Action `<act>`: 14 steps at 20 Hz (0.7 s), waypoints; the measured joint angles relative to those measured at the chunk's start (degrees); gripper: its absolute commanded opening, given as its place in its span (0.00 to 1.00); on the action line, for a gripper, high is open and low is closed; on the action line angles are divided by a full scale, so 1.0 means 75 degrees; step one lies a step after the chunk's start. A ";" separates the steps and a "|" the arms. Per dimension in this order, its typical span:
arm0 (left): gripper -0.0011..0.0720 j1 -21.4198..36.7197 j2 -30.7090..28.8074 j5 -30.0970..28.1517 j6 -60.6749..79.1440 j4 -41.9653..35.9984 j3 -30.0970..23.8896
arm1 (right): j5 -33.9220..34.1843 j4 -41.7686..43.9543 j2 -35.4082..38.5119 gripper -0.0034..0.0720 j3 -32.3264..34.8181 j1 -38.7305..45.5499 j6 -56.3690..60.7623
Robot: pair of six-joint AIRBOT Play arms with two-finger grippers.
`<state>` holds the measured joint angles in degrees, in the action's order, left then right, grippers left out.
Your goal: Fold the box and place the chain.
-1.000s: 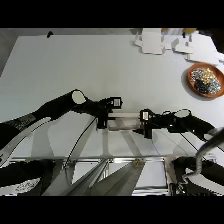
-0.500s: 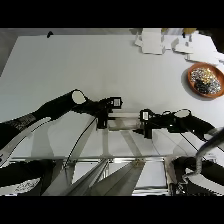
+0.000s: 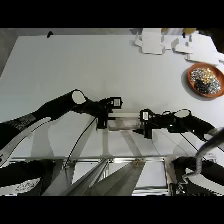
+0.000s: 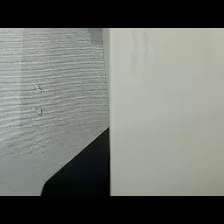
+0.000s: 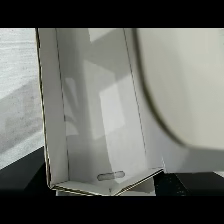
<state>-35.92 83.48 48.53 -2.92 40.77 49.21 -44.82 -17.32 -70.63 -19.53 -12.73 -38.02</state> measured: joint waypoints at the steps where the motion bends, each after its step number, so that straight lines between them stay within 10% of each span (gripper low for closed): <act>1: 0.53 -0.0003 0.0000 0.0096 -0.0006 0.0055 -0.0003 | 0.0017 0.0003 0.0000 0.63 0.0000 -0.0006 -0.0003; 3: 0.79 -0.0003 -0.0047 0.0169 -0.0006 0.0082 -0.0003 | 0.0023 0.0006 0.0000 0.63 -0.0003 -0.0003 -0.0003; 11: 0.76 0.0152 -0.0807 0.0697 -0.1518 0.1291 -0.0009 | 0.0020 0.0003 -0.0003 0.63 -0.0003 -0.0003 0.0006; 14: 0.19 0.0184 -0.1445 0.1064 -0.2597 0.2218 -0.0009 | 0.0017 0.0000 -0.0003 0.63 -0.0003 -0.0003 0.0006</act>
